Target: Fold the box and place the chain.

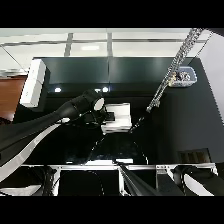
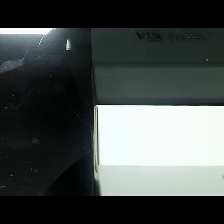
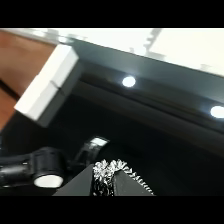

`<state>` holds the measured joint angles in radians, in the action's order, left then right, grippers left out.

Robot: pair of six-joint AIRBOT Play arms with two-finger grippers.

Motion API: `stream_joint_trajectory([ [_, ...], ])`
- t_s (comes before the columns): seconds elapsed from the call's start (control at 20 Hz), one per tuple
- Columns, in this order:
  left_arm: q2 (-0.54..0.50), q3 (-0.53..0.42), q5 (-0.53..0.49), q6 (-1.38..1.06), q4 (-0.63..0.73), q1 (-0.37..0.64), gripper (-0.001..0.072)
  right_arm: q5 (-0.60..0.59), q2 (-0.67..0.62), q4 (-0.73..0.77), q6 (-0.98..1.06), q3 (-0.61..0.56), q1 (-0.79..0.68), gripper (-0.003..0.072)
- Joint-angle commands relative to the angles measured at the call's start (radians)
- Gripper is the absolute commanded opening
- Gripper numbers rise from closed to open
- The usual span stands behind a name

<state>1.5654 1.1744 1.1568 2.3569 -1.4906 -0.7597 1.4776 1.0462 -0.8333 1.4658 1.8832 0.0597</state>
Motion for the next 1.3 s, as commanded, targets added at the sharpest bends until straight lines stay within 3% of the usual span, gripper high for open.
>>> stream_joint_trajectory([
  [0.0, 0.000, 0.000, 0.000, 0.000, -0.001, 0.000, 0.0027, -0.021, 0.000, 0.092, -0.002, 0.000, 0.001, 0.0011],
  [0.2, 0.000, 0.000, -0.001, 0.000, -0.001, 0.000, 0.0027, -0.071, 0.000, 0.206, -0.010, 0.000, 0.004, 0.0010],
  [0.55, 0.000, 0.000, 0.000, 0.000, -0.001, 0.001, 0.0027, -0.198, 0.027, 0.178, -0.023, 0.000, 0.178, 0.0010],
  [1.1, 0.000, 0.000, -0.001, 0.000, -0.001, 0.001, 0.0027, -0.106, 0.055, -0.019, 0.030, -0.048, 0.276, 0.0011],
  [1.25, 0.000, 0.000, -0.001, 0.000, -0.001, 0.001, 0.0027, -0.099, 0.054, -0.039, 0.077, -0.120, 0.323, 0.0011],
])
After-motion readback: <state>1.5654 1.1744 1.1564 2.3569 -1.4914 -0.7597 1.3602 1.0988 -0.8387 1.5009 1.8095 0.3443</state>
